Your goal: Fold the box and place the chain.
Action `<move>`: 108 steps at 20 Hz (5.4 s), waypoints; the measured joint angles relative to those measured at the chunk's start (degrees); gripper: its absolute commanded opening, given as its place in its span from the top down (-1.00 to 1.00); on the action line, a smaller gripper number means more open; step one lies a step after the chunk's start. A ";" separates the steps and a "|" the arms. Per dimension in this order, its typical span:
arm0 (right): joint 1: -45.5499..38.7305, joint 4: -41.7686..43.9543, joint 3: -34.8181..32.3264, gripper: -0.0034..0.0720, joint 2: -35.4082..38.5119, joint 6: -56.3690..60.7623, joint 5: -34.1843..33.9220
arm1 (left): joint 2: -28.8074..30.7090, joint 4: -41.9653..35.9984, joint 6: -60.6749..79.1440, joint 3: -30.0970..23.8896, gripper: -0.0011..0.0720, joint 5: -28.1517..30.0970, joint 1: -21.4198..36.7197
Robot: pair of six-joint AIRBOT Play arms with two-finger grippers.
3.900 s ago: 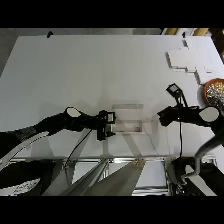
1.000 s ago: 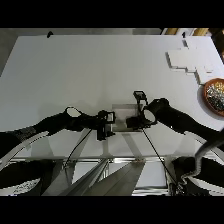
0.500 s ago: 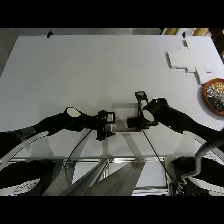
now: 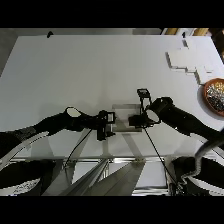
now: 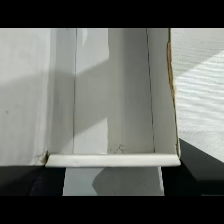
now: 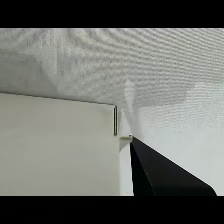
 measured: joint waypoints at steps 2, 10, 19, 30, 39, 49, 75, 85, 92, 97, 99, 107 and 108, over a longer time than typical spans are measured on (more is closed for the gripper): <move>-0.04 -0.31 -0.09 0.07 -0.59 0.20 0.42 | 0.00 0.00 0.00 0.00 0.28 0.00 0.00; -0.04 0.44 -0.63 0.86 -2.27 1.14 0.24 | 0.00 -0.04 -0.22 0.00 0.28 -0.07 -0.02; -0.04 0.92 -1.60 -0.15 -0.92 0.11 0.31 | 0.00 0.04 0.04 0.00 0.28 0.09 -0.02; -9.94 -5.73 2.80 -0.22 19.34 -21.09 9.84 | 0.00 0.02 0.00 0.00 0.28 0.00 -0.02; -51.87 -21.66 6.03 0.10 23.19 -30.95 -4.02 | 0.00 0.02 0.00 0.00 0.28 0.00 -0.02; -72.67 -23.26 6.14 0.13 2.99 -31.58 -17.99 | 0.00 0.02 0.00 0.00 0.28 -0.02 -0.02; -80.43 -7.30 6.21 0.62 -9.86 -39.32 -24.00 | 0.00 0.04 -0.02 0.00 0.28 -0.02 -0.02; -80.46 -7.23 6.14 0.86 -8.28 -40.50 -20.22 | 0.00 0.04 -0.02 0.00 0.28 -0.02 -0.02; -80.46 -6.23 6.16 0.86 1.64 -41.46 -18.01 | 0.00 0.04 -0.02 0.00 0.28 -0.02 -0.02; -78.23 3.45 6.16 0.86 9.01 -47.21 -12.90 | 0.00 0.04 -0.02 0.00 0.28 -0.02 -0.02; -75.82 7.04 6.16 0.86 11.80 -49.57 -10.05 | 0.00 0.04 -0.02 0.00 0.28 -0.02 -0.02; -62.42 15.37 6.16 0.86 25.66 -53.83 5.14 | 0.00 0.02 -0.02 0.00 0.28 -0.02 -0.02; -60.61 16.37 6.16 0.86 27.36 -53.94 6.84 | 0.00 0.02 -0.02 0.00 0.28 -0.02 -0.02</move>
